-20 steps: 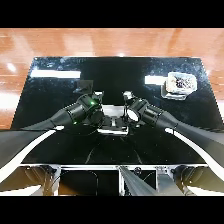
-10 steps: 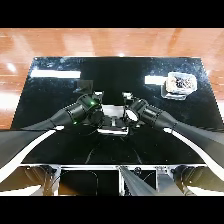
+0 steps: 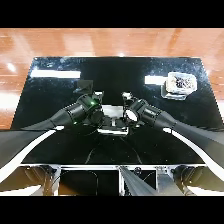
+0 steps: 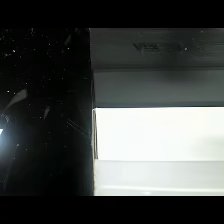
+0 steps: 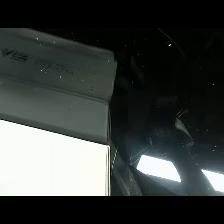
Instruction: Fold the box and place the chain.
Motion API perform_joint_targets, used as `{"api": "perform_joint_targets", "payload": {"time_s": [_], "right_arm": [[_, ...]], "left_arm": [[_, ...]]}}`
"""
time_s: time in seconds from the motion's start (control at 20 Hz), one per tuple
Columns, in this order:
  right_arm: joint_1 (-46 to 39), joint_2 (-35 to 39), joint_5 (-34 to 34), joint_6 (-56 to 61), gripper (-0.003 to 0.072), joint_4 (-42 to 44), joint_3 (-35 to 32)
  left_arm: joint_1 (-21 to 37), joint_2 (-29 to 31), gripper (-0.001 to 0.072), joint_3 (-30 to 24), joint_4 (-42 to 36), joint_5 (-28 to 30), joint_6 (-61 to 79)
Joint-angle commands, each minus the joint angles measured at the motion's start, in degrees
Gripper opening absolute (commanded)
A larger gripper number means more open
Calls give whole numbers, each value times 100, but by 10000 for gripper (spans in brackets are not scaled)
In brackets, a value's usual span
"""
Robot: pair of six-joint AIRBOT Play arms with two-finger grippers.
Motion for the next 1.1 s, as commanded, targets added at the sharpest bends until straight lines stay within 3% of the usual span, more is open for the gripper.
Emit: {"api": "perform_joint_targets", "payload": {"time_s": [0.0, 0.25, 0.3, 0.35, 1.05], "right_arm": [[2, -15, -17, -22, 371, 0, 2], [4, -15, -13, -39, 343, 46, 2], [4, -15, -11, -125, 83, 79, 2], [4, -15, -20, -267, 33, 195, 2], [4, -7, -98, -363, 37, 299, 20]], "left_arm": [[-4, -2, 19, -2, 2, -13, 2], [-4, -2, 19, -2, 2, -13, 2], [-4, -2, 19, -2, 2, -13, 2], [-4, -2, 19, -2, 2, -13, 2], [-4, -7, 19, -2, 2, -24, 2]]}}
